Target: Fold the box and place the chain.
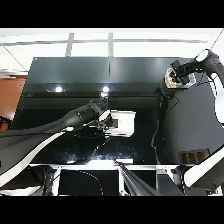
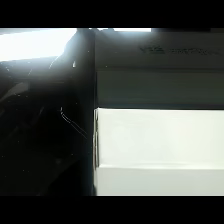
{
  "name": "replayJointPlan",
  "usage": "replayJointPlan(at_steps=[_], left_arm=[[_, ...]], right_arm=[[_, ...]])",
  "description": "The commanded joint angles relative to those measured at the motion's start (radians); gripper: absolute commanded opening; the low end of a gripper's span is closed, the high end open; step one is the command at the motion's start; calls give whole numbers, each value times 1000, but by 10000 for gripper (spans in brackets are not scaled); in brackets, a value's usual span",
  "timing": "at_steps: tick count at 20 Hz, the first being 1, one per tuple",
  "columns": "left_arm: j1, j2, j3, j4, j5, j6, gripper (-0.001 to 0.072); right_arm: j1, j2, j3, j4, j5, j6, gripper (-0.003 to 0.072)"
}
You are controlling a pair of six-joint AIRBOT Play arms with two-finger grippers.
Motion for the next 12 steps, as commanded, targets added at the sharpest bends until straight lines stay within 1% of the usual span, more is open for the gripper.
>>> replayJointPlan(at_steps=[1,6,8,9,12], left_arm=[[0,-1,1,0,1,1,29],[0,-1,1,0,0,1,30],[0,-1,1,0,1,1,29],[0,-1,1,0,5,1,30],[0,-1,1,0,13,2,30]], right_arm=[[-18,31,14,13,70,-102,48],[-61,158,14,31,101,-267,44],[-75,221,14,146,101,-415,44],[-78,254,14,180,100,-457,44],[-78,358,14,202,98,-522,44]])
